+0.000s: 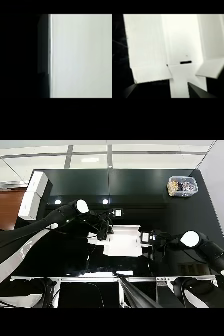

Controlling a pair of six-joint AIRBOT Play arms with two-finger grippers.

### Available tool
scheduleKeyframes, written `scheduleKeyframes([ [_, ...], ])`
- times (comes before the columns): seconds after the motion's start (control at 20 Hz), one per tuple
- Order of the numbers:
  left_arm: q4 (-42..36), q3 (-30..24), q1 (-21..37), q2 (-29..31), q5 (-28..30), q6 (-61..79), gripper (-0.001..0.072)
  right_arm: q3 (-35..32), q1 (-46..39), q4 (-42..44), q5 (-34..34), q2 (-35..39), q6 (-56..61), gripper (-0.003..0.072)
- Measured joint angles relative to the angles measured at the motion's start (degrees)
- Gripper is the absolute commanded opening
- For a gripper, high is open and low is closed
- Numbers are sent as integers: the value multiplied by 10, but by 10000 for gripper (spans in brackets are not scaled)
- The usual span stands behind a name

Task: Fold the box and place the chain.

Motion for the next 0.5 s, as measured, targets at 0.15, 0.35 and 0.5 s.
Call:
scheduleKeyframes([
  [0.15, 0, 0, 0, 0, 0, 0, 27, 0, 22, 3, -3, -16, -4, 720],
  [0.35, 0, 0, 0, 0, 0, 0, 27, 0, 41, 17, -16, -32, -6, 719],
  [0.5, 0, 0, 0, 0, 1, 0, 27, 0, 46, 33, -29, -36, -6, 719],
])
